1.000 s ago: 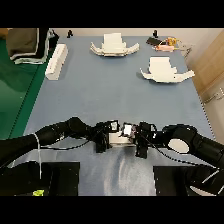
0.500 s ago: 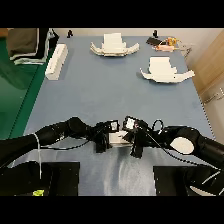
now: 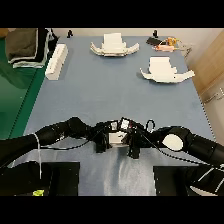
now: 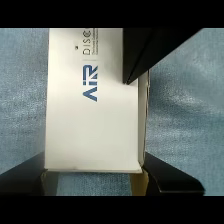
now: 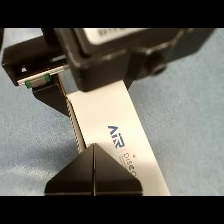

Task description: Fold the box.

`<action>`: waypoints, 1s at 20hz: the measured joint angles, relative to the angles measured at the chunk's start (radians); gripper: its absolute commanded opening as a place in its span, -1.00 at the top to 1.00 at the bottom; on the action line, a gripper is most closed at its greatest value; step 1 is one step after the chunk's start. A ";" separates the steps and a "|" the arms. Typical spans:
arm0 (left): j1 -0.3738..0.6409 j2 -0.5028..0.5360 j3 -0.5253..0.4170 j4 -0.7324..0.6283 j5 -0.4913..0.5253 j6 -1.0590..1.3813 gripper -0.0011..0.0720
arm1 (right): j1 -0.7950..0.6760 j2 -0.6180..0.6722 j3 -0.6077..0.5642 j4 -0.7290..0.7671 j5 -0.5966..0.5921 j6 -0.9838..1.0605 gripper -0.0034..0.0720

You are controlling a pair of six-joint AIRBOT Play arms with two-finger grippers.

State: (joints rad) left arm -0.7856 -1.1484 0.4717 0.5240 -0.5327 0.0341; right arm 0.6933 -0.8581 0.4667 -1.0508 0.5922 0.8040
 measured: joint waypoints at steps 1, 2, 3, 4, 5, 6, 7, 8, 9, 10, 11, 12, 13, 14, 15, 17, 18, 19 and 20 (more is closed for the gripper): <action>0.000 0.000 0.000 0.000 0.000 0.000 -0.31 | 0.000 -0.005 0.000 0.000 0.001 0.000 0.90; 0.000 0.000 0.000 0.000 0.000 0.001 -0.31 | 0.000 -0.011 0.000 0.000 0.004 0.000 0.90; 0.000 0.000 0.000 0.000 0.000 0.001 -0.31 | 0.000 -0.016 0.000 0.002 0.010 -0.001 0.90; 0.000 0.000 0.000 0.000 0.000 0.001 -0.31 | 0.000 -0.021 0.000 0.002 0.012 -0.001 0.90; 0.000 0.000 0.000 0.001 0.000 0.001 -0.31 | 0.000 -0.024 0.000 0.002 0.013 -0.001 0.90; 0.000 0.000 0.000 0.001 0.000 0.001 -0.31 | 0.000 -0.025 0.000 0.002 0.014 -0.001 0.90; 0.000 0.000 0.000 0.000 0.000 0.001 -0.31 | 0.000 -0.026 0.000 0.002 0.016 -0.001 0.90; 0.000 0.000 0.000 0.000 0.000 0.001 -0.31 | 0.000 -0.024 0.001 0.002 0.017 -0.001 0.90; 0.000 0.000 0.000 0.000 0.000 0.000 -0.31 | 0.000 -0.018 0.001 0.001 0.018 -0.001 0.90; 0.000 0.000 0.000 0.000 0.000 0.000 -0.31 | 0.000 -0.009 0.002 0.000 0.020 -0.001 0.90; 0.000 0.000 0.000 -0.002 0.000 -0.001 -0.31 | 0.000 0.003 0.003 -0.004 0.025 -0.001 0.90; 0.000 0.000 0.000 -0.002 0.000 -0.002 -0.31 | 0.000 0.019 0.004 -0.006 0.034 -0.001 0.90; 0.000 0.000 0.000 -0.003 0.000 -0.003 -0.31 | 0.001 0.034 0.007 -0.010 0.031 -0.002 0.90; 0.000 0.000 0.000 -0.003 0.000 -0.002 -0.31 | 0.000 0.051 0.010 -0.014 0.018 -0.002 0.90; 0.000 0.000 0.000 -0.002 0.000 -0.002 -0.31 | -0.001 0.066 0.012 -0.020 0.011 -0.002 0.90; 0.000 0.000 0.000 -0.002 0.000 -0.002 -0.31 | -0.001 0.095 0.014 -0.023 -0.001 -0.001 0.90; 0.000 0.000 0.000 -0.002 0.000 -0.002 -0.31 | -0.001 0.105 0.015 -0.026 -0.008 0.000 0.90; 0.000 0.000 0.000 -0.002 0.000 -0.002 -0.31 | -0.003 0.113 0.016 -0.032 -0.014 0.008 0.90; 0.000 0.000 0.000 -0.002 0.000 -0.002 -0.31 | -0.010 0.119 0.019 -0.049 -0.023 0.028 0.90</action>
State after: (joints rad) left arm -0.7856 -1.1484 0.4717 0.5224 -0.5327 0.0326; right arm 0.6834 -0.7387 0.4858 -1.1000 0.5697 0.8322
